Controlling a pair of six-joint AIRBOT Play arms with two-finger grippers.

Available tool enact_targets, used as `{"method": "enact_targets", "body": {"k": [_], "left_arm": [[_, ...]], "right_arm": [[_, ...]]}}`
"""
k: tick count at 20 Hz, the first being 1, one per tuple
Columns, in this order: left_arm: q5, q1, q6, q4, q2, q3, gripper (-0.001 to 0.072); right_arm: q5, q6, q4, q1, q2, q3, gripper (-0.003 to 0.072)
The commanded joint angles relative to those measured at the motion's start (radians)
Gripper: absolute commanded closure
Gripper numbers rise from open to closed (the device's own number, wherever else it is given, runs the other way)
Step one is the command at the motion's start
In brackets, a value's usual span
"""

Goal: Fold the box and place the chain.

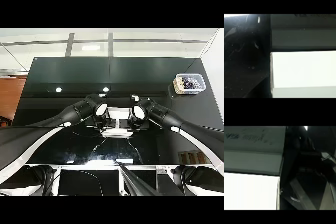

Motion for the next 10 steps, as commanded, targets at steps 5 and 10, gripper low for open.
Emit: {"method": "enact_targets", "body": {"k": [5,10], "left_arm": [[0.0,0.001,0.003,0.001,0.0,0.0,0.0679],[-0.001,0.0,0.003,0.001,0.0,0.0,0.068]], "right_arm": [[-0.006,-0.002,0.009,0.0,-0.001,0.001,0.0415],[-0.005,-0.002,0.009,0.0,-0.001,0.001,0.0674]]}}
